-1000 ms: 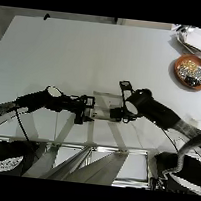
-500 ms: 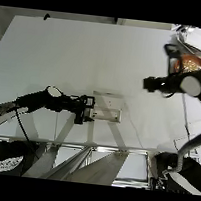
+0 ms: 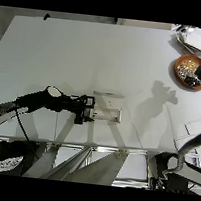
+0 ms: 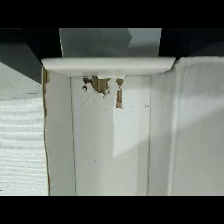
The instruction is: Fold the box and place the chain.
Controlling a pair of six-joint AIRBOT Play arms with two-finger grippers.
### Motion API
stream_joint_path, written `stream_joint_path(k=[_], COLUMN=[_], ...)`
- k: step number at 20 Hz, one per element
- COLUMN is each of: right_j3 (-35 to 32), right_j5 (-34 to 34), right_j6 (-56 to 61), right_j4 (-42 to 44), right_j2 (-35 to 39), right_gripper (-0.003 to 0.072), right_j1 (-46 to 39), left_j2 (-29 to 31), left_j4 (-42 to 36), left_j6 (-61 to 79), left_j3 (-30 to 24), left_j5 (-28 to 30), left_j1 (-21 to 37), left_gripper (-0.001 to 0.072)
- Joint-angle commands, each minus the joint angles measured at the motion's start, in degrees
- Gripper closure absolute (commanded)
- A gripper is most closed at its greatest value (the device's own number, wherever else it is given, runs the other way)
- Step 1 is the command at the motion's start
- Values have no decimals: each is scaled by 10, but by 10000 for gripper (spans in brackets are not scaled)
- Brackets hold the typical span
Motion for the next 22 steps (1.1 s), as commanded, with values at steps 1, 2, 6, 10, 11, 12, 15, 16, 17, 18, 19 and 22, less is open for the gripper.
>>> stream_joint_path(k=[1,2,6,10,11,12,15,16,17,18,19,22], right_j3=[70,87,125,126,126,126,126,126,126,126,126,126], right_j5=[-9,-4,-13,-19,-19,-19,-12,-8,-2,6,17,64], right_j6=[-24,-24,-25,-46,-49,-49,-49,-49,-49,-49,-52,-88], right_j4=[15,16,49,85,92,99,110,111,115,117,118,117], right_j2=[-113,-138,-198,-219,-222,-225,-229,-228,-224,-216,-203,-139], right_gripper=[404,404,404,404,404,406,664,671,671,671,671,672], right_j1=[-43,-42,-42,-42,-42,-42,-42,-42,-42,-42,-42,-42], left_j2=[0,0,0,0,0,0,0,0,0,0,0,0], left_j4=[0,0,0,0,0,0,0,0,0,0,0,0], left_j6=[0,0,0,0,0,0,0,0,0,0,0,0], left_j3=[0,0,0,0,0,0,0,0,0,0,0,0], left_j5=[0,0,0,0,0,0,0,0,0,0,0,0], left_j1=[0,0,0,0,0,0,0,0,0,0,0,0], left_gripper=[499,499,499,499,499,499,499,499,499,499,499,499])
